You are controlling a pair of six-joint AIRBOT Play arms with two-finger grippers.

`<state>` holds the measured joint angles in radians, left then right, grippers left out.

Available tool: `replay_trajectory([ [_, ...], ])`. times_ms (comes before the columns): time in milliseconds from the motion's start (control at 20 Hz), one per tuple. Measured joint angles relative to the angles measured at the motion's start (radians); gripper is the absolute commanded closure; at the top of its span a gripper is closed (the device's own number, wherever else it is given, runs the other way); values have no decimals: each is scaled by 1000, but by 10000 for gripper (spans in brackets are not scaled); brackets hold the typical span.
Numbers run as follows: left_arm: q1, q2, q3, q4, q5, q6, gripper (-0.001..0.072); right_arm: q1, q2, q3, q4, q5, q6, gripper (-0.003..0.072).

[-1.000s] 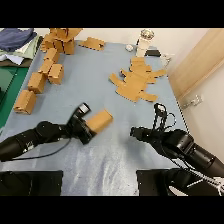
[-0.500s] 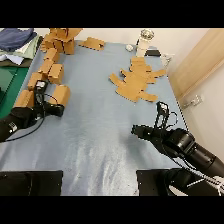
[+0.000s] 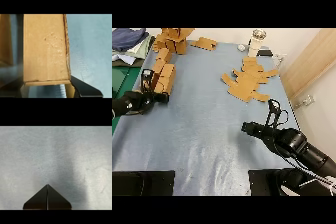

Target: Fold the box.

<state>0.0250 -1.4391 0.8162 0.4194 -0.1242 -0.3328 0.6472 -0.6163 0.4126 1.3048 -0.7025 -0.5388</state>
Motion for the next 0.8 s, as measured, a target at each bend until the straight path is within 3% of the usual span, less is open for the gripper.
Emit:
replay_trajectory([
  [450, 5, -208, 275, 3, -8, -2, 186, -5, 0, 41, -23, 37, 0, 683],
  [800, 5, -260, 335, 10, -27, -6, 186, -6, -1, 54, -39, 42, 0, 683],
])
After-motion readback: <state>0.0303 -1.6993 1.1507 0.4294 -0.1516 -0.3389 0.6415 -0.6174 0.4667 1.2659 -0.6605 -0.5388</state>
